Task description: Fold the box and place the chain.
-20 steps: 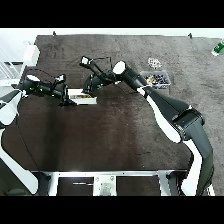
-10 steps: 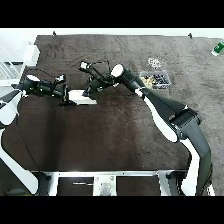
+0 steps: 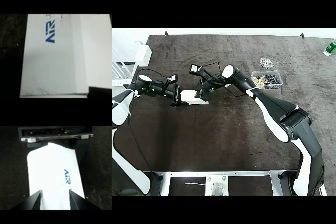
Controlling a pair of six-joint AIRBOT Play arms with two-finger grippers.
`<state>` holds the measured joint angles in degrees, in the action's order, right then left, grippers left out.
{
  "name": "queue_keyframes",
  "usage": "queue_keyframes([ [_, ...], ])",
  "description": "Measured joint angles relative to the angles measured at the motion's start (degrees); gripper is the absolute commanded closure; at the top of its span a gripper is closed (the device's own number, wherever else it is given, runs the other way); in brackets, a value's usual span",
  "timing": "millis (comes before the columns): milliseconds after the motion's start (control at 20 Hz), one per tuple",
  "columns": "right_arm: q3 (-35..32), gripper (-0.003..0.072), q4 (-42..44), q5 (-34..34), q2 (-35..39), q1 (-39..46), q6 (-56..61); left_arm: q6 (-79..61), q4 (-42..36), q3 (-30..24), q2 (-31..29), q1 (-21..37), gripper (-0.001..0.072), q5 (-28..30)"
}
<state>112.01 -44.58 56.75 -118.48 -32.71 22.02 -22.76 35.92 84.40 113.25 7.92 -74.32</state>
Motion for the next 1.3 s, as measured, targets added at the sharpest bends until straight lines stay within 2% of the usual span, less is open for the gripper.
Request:
queue_keyframes([
  [100,0.0,0.0299,-0.5,-1.5,-0.2,-0.1,-0.1,0.0,0.0,0.0,0.0,0.0,0.0182,0.1],
  [450,2.4,0.0300,-1.0,-4.2,-0.4,-0.1,-0.2,0.1,0.1,0.0,0.0,0.1,0.0182,0.1],
  [600,3.0,0.0320,-1.1,-3.5,-0.5,-0.1,-0.1,0.0,0.0,0.0,0.0,0.0,0.0182,0.0],
  [700,3.1,0.0382,-1.3,-2.8,-0.6,-0.1,-0.1,0.0,0.0,0.0,0.0,0.0,0.0182,0.0],
  [1300,3.2,0.0425,-3.9,-2.3,-1.7,-0.3,2.1,0.0,-0.1,0.0,0.0,0.0,0.0182,0.1],
])
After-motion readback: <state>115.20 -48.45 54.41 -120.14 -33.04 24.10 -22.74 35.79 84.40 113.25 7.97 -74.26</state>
